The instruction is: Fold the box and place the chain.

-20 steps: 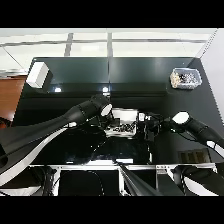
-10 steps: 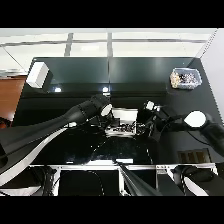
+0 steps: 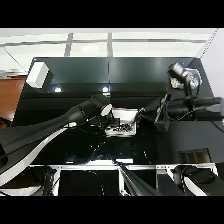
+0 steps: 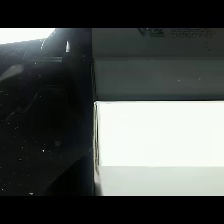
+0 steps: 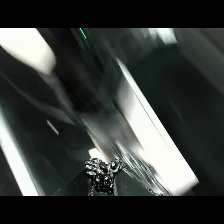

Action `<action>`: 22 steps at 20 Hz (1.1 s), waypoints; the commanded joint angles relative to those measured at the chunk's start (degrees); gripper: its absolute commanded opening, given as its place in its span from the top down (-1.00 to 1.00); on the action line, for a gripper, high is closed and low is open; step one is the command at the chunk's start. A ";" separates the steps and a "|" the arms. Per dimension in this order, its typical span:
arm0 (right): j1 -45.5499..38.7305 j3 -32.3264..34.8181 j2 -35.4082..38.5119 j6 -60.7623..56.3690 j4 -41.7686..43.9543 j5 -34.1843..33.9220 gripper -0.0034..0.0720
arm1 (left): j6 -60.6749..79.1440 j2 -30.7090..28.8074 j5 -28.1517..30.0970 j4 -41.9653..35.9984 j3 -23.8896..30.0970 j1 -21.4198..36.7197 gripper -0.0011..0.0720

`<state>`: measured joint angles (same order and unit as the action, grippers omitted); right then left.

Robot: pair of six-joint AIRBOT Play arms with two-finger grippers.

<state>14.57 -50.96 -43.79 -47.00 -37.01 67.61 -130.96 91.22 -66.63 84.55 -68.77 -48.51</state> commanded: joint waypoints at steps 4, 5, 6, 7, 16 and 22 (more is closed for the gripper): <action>-0.02 -2.89 0.15 -2.10 11.37 -6.21 0.86 | 0.04 0.00 -0.04 0.00 -0.02 0.00 0.90; -0.02 -2.69 -0.24 -2.14 11.06 -6.21 0.86 | 0.02 0.00 -0.09 0.00 -0.02 0.00 0.90; -0.02 -2.62 -0.72 -2.32 11.10 -6.19 0.86 | 0.02 0.00 -0.09 0.00 -0.02 0.00 0.90; -0.04 -2.62 -0.94 -2.29 11.19 -6.19 0.86 | 0.04 0.00 -0.09 0.00 -0.02 0.00 0.90; 1.70 11.39 -3.82 -5.07 3.67 -11.45 0.77 | 0.04 0.00 -0.07 0.02 -0.02 0.00 0.90; -4.94 14.53 -3.67 -4.79 -5.22 -11.10 -0.35 | 0.04 0.00 -0.07 0.02 -0.02 0.00 0.90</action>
<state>13.08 -37.80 -47.44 -51.92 -36.69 55.59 -130.93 91.22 -66.65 84.53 -68.77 -48.51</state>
